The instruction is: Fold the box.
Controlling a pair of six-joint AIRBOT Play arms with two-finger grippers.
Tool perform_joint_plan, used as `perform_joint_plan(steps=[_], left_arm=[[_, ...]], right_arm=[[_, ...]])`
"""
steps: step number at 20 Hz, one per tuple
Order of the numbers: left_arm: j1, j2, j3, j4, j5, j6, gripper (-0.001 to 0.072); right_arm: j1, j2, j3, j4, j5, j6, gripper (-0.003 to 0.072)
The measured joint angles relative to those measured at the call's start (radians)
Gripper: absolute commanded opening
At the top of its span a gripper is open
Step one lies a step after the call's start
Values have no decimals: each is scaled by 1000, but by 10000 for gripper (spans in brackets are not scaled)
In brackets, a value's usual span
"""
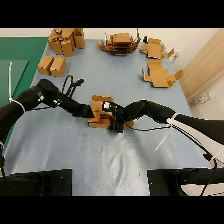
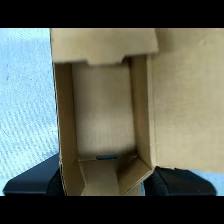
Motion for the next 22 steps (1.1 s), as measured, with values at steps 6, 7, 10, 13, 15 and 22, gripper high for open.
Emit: perform_joint_plan(steps=[6, 7, 10, 13, 15, 22], left_arm=[[-121, 0, 99, 234, 24, -255, 514], [-140, 0, 111, 270, 24, -291, 515], [-188, 0, 134, 343, 21, -366, 515], [-220, -3, 142, 397, 20, -425, 514], [-235, -11, 145, 430, 20, -457, 514], [-282, -55, 154, 546, 43, -593, 514]], right_arm=[[0, 0, 0, 1, 0, 0, 152], [0, 0, 0, 0, 0, 0, 152], [0, 0, 0, 1, 0, 0, 152], [0, 0, 0, 1, 0, 0, 152], [0, 0, 0, 1, 0, 0, 152], [0, 0, 0, 2, 0, 0, 152]])
